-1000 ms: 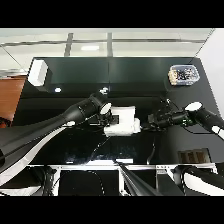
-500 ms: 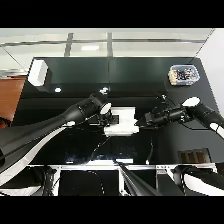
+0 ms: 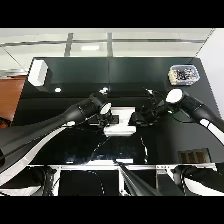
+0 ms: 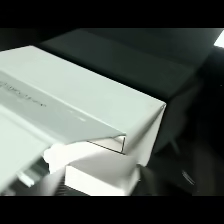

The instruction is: Fold the box and place the chain.

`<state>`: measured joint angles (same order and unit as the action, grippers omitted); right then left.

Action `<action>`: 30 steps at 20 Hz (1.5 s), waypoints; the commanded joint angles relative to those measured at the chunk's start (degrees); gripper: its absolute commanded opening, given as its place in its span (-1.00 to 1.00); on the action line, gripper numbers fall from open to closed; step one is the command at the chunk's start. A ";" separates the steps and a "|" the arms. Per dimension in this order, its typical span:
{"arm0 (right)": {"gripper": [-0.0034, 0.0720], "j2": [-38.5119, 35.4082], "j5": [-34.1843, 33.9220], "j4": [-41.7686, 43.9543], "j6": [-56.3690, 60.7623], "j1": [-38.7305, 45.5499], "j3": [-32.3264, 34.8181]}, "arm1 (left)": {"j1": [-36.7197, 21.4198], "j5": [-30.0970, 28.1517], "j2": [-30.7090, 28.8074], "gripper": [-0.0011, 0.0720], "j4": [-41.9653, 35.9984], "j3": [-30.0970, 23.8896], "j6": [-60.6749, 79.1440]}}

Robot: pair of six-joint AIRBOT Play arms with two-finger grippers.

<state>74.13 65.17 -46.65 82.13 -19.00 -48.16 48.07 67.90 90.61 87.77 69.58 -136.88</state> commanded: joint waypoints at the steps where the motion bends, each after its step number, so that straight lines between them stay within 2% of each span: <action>1: 0.25 0.00 -2.43 -8.35 9.94 -5.11 -2.19 | -0.04 -0.11 0.00 -0.90 -0.20 0.07 0.00; 7: 0.24 0.31 -5.88 -23.41 25.40 -13.33 -4.02 | -0.04 -0.15 0.00 -0.90 -0.20 0.07 0.00; 8: 0.09 0.70 -6.80 -24.92 27.69 -14.08 -4.46 | -0.04 -0.17 0.00 -0.90 -0.20 0.07 0.00; 9: -0.08 1.51 -7.76 -25.77 29.70 -14.69 -4.76 | -0.04 -0.17 0.00 -0.90 -0.20 0.07 0.00; 13: -0.08 4.24 -7.65 -27.89 36.22 -16.85 -4.81 | -0.04 -0.15 0.00 -0.90 -0.20 0.07 0.00; 17: -0.08 4.42 -6.91 -34.10 40.19 -19.32 -4.81 | -0.04 -0.09 0.00 -0.90 -0.22 0.07 0.00; 24: -0.08 6.86 -4.55 -35.06 41.94 -19.32 -6.64 | -0.04 0.11 0.00 -0.90 -0.20 0.07 0.00; 26: -0.14 7.34 -4.37 -34.84 43.45 -19.32 -6.95 | -0.04 0.00 0.00 -0.90 -0.17 0.07 0.00; 28: -0.27 7.63 -4.11 -34.38 44.65 -19.32 -6.97 | -0.04 -0.09 0.00 -0.90 -0.20 0.07 0.00; 29: -0.28 7.63 -4.11 -34.40 45.62 -19.32 -7.02 | -0.04 -0.09 0.00 -0.90 -0.20 0.07 0.00; 30: -0.90 7.63 -3.98 -34.40 45.48 -19.34 -7.02 | -0.04 -0.09 0.00 -0.90 -0.20 0.07 0.00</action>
<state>81.43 60.53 -81.01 126.06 -38.30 -54.96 48.07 67.61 90.61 87.44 69.58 -136.90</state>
